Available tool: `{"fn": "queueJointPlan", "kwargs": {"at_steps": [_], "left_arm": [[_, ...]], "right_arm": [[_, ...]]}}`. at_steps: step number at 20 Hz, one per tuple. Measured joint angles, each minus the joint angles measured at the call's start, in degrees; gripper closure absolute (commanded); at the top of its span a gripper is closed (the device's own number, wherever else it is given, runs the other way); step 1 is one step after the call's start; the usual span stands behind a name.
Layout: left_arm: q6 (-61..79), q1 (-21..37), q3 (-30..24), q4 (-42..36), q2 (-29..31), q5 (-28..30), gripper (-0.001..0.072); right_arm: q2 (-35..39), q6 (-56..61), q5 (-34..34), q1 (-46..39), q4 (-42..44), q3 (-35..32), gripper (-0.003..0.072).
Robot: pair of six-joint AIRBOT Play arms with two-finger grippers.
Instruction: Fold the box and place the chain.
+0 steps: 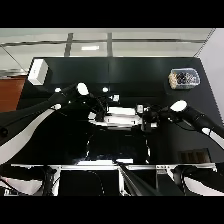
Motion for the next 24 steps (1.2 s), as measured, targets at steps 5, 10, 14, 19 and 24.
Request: {"fn": "queueJointPlan", "kwargs": {"at_steps": [5, 10, 14, 19, 24], "left_arm": [[-0.2, 0.0, 0.0, 0.1, 0.0, -0.1, 0.0686], [-0.7, 0.0, 0.0, 0.2, 0.0, -0.3, 0.0686], [-1.3, 0.0, 0.0, 0.2, 0.0, -0.7, 0.0686], [-1.5, 0.0, 0.0, 0.3, 0.0, -1.2, 0.0686], [-1.5, 0.0, 0.0, 0.3, 0.0, -1.3, 0.0686]], "right_arm": [[-0.7, 0.3, -0.7, 0.5, -1.3, 0.0, -0.0021], [-2.3, 1.0, -1.0, 0.6, -1.5, 0.0, -0.0022], [-2.9, 1.4, -1.3, 0.6, -1.4, 0.0, -0.0021], [-3.1, 1.5, -1.3, 0.6, -1.4, 0.0, -0.0021], [-3.1, 1.5, -1.5, 0.6, -1.4, 0.0, 0.0062]]}}
